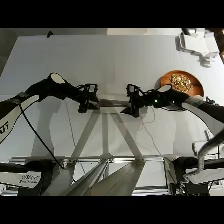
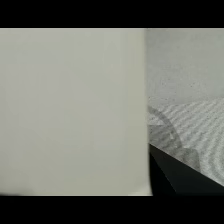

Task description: Fold the box and place the chain.

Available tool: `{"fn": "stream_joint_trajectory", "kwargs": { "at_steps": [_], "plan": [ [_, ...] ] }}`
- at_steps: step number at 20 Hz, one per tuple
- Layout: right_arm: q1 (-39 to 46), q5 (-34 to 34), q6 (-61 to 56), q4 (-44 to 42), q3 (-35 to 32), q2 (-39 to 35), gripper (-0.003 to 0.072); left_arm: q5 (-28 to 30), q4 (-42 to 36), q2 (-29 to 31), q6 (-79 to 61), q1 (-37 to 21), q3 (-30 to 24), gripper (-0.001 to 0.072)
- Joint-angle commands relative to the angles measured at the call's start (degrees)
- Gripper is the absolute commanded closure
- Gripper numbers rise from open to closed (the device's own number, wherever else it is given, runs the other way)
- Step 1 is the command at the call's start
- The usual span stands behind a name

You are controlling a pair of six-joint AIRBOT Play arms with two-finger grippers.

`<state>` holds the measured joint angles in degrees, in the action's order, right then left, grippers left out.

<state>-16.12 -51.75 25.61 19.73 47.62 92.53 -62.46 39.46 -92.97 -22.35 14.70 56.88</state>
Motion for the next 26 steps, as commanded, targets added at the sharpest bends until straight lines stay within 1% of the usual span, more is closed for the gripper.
{"fn": "stream_joint_trajectory", "kwargs": {
  "at_steps": [1,2,7,9,10,11,14,15,16,21,25,26],
  "plan": [
    [0.0,0.07,-0.02,-0.04,0.07,0.0,0.0351,-0.13,-0.09,-0.04,-0.66,0.04,-0.02,0.0467],
    [0.0,0.09,-0.02,-0.04,0.07,0.0,0.0351,-0.17,-0.09,-0.04,-0.66,0.04,-0.02,0.0503],
    [0.0,0.09,-0.02,-0.04,0.07,0.0,0.0351,-0.13,-0.17,-0.04,-2.1,0.07,-0.02,0.0498],
    [0.0,0.09,-0.02,-0.04,0.07,0.0,0.0351,-0.15,-0.17,-0.04,-2.1,0.07,-0.02,0.0482],
    [0.0,0.09,-0.02,-0.04,0.07,0.0,0.0351,-0.13,-0.2,-0.04,-2.16,0.07,-0.02,0.0435],
    [0.0,0.09,-0.02,-0.04,0.07,0.0,0.0351,-0.09,-0.2,-0.04,-2.21,0.07,-0.02,0.0414],
    [0.0,0.09,-0.02,-0.04,0.07,0.0,0.0351,-0.15,-0.2,-0.04,-3.26,0.17,-0.02,0.0449],
    [0.0,0.09,-0.02,-0.04,0.07,0.0,0.0351,-0.09,-0.17,-0.04,-3.37,0.42,-0.02,0.0518],
    [0.0,0.09,-0.02,-0.04,0.07,0.0,0.0351,-0.09,-0.15,-0.04,-3.39,0.76,-0.02,0.0568],
    [0.0,0.09,-0.02,-0.04,0.07,0.0,0.0351,0.26,-0.04,-0.04,-7.3,1.97,-0.02,0.0573],
    [0.0,0.09,-0.02,-0.04,0.07,0.0,0.0351,2.73,-0.09,-0.04,-7.43,2.12,-0.02,0.0575],
    [0.0,0.09,-0.02,-0.04,0.07,0.0,0.0351,2.71,-0.26,-0.04,-7.37,2.14,-0.04,0.06]
  ]
}}
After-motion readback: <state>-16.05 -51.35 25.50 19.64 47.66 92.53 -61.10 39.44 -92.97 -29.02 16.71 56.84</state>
